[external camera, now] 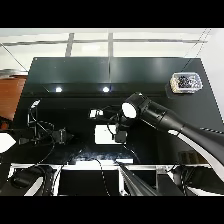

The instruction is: Fold the box and place the chain.

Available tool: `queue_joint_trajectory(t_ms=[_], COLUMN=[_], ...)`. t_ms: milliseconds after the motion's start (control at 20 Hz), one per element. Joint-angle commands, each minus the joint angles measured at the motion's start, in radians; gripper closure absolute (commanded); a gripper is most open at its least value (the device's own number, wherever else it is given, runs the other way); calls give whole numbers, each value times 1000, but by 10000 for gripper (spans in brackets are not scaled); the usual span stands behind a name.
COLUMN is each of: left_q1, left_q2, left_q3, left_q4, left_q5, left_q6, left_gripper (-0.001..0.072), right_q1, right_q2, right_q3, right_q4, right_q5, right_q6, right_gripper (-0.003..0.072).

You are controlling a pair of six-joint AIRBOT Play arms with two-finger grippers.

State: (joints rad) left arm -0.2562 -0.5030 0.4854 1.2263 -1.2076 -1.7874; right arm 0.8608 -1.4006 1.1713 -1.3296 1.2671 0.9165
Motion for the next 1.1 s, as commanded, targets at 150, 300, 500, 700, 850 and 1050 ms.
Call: queue_joint_trajectory(t_ms=[150,300,500,700,850,1050], left_q1=[1,1,1,6,39,61], left_q2=[1,1,1,1,2,3], left_q3=[0,0,0,0,0,0], left_q4=[1,10,23,31,29,25], left_q5=[0,0,-5,-2,-4,-4], left_q6=[0,0,-1,-22,-22,-21], left_gripper=[0,0,1,0,1,0], right_q1=[58,83,89,89,90,92], right_q2=[17,21,21,21,21,16], right_q3=[0,0,0,0,0,-1], right_q4=[-62,-146,-167,-163,-140,-126], right_q5=[17,-10,-45,-61,-59,-56], right_q6=[29,103,121,120,120,119], right_gripper=[-20,-14,-13,-13,-14,-14])
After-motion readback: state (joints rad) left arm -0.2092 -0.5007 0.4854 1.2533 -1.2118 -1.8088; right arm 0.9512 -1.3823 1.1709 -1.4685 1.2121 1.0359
